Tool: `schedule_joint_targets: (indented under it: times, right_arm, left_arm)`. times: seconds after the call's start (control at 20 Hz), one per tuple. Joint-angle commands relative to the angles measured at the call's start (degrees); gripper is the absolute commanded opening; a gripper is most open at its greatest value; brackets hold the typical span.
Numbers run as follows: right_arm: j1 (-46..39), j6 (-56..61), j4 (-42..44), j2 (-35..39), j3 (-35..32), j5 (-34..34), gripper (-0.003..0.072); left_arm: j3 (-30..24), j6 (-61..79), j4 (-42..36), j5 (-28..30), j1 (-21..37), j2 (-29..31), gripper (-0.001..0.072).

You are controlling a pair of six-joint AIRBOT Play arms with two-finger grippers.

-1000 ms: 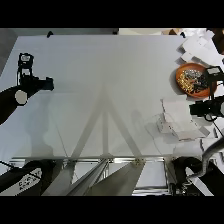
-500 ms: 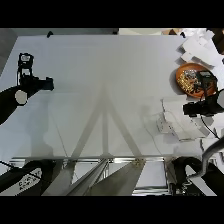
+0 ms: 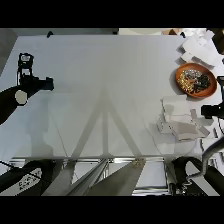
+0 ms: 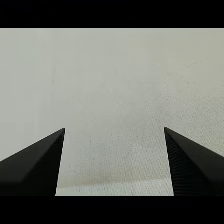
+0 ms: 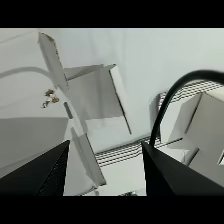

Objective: Fold the box and place the chain.

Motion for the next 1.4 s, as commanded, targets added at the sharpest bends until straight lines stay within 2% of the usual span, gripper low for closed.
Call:
schedule_joint_targets:
  times: [0.0, 0.15, 0.2, 0.25, 0.35, 0.4, 0.6, 0.7, 0.75, 0.85, 0.95, 1.0, 1.2, 1.35]
  right_arm:
    - [-3.02, -2.19, -1.88, -4.09, 0.07, -0.55, 0.0502]
    - [-3.04, -3.50, -4.39, -9.31, 0.83, -0.92, 0.0501]
    - [-3.04, -4.04, -5.16, -10.84, 1.42, -1.55, 0.0494]
    - [-3.04, -5.05, -5.27, -12.13, 2.25, -2.23, 0.0455]
    - [-3.02, -5.55, -4.94, -14.86, 4.79, -3.04, 0.0452]
    - [-3.04, -5.99, -4.79, -16.20, 6.03, -2.99, 0.0428]
    - [-3.04, -7.96, -4.83, -21.40, 9.35, -0.79, 0.0423]
    - [-3.04, -8.98, -4.87, -23.32, 9.44, 0.35, 0.0364]
    - [-3.04, -9.40, -4.92, -24.37, 9.44, 1.20, 0.0298]
    - [-3.04, -10.21, -5.01, -26.12, 9.44, 2.05, 0.0216]
    - [-3.04, -10.99, -5.01, -26.38, 9.44, 1.99, 0.0034]
    - [-3.02, -11.65, -4.96, -26.38, 9.44, 2.05, 0.0011]
    - [-2.19, -14.10, -4.20, -26.14, 9.44, 5.62, 0.0011]
    - [0.52, -14.40, 0.17, -24.02, 9.44, 6.51, 0.0010]
  left_arm:
    - [-0.02, 0.02, 0.00, 0.00, -0.02, 0.04, 0.0698]
    - [-0.02, 0.02, 0.00, 0.00, -0.02, 0.04, 0.0698]
    - [-0.02, 0.02, 0.00, 0.00, -0.02, 0.04, 0.0698]
    - [-0.02, 0.02, 0.02, 0.00, -0.02, 0.04, 0.0698]
    - [-0.02, 0.02, 0.00, 0.00, -0.02, 0.04, 0.0698]
    - [-0.02, 0.02, 0.00, 0.00, -0.02, 0.04, 0.0698]
    - [-0.02, 0.02, 0.02, 0.00, -0.02, 0.04, 0.0698]
    - [-0.02, 0.02, 0.00, 0.00, -0.02, 0.04, 0.0698]
    - [-0.02, 0.02, 0.00, 0.00, -0.02, 0.04, 0.0698]
    - [-0.02, 0.02, 0.00, 0.00, 0.00, 0.04, 0.0698]
    - [-0.02, 0.02, 0.02, 0.00, -0.02, 0.04, 0.0698]
    - [-0.02, 0.02, 0.00, 0.00, -0.02, 0.04, 0.0698]
    - [-0.02, 0.02, 0.00, 0.00, -0.02, 0.04, 0.0698]
    - [-0.02, 0.02, 0.02, 0.00, -0.02, 0.04, 0.0698]
